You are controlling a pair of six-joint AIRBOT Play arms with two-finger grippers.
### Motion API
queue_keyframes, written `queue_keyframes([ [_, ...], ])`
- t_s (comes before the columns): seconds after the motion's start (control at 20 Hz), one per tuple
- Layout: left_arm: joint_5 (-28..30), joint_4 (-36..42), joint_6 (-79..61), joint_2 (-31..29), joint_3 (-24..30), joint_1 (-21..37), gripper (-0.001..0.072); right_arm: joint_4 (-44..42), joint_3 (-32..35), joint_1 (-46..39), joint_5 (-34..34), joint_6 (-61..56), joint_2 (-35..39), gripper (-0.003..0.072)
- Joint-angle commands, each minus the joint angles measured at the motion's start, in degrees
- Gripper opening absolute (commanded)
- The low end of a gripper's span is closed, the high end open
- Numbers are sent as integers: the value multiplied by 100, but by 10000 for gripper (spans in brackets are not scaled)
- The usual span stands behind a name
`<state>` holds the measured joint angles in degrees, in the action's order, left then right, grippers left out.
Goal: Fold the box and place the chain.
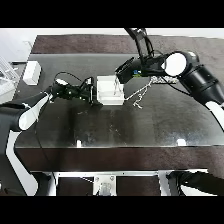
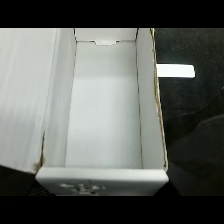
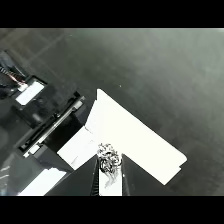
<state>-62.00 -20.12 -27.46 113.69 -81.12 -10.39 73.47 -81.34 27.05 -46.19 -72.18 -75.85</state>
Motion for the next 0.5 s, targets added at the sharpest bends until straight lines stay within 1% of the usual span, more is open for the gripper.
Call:
queue_keyframes([
  [0.0,0,0,-2,-4,0,-2,558,-4,79,7,186,-72,-334,3],
  [0.25,-2,0,0,-4,0,-2,558,-245,79,37,249,-70,-1034,3],
  [0.3,-2,0,-2,-4,0,-2,558,-249,76,37,251,-68,-1163,13],
  [0.35,-2,0,0,-4,0,-2,558,-249,76,37,243,-68,-1259,113],
  [0.45,0,0,0,-4,0,-2,558,-236,76,20,201,-68,-1261,469],
])
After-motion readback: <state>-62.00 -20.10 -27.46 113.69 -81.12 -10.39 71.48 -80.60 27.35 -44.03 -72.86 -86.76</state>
